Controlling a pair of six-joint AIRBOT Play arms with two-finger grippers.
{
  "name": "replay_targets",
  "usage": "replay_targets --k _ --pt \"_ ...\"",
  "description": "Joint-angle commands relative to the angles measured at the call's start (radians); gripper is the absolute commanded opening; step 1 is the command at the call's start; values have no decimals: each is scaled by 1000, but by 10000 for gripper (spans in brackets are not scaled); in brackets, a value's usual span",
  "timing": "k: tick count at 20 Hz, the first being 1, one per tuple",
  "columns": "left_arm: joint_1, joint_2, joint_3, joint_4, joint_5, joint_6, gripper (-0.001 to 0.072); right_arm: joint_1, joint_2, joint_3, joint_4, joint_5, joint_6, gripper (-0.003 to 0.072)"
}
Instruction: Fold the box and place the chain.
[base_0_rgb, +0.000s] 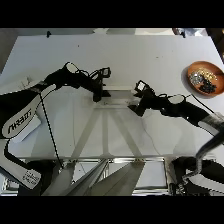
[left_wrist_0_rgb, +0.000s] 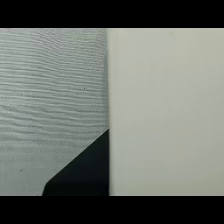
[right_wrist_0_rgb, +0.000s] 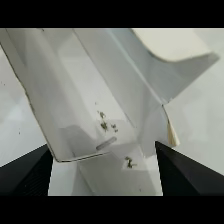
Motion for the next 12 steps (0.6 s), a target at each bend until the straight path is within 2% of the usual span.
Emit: replay_targets --k 1,7,12 --pt "0 -1 0 0 1 0 9 1 1 4 -166 -3 171 691" --pt "0 -1 0 0 1 0 9 -10 0 31 -169 -30 174 691" --pt "0 -1 0 0 1 0 9 -64 -1 90 -168 74 65 691"
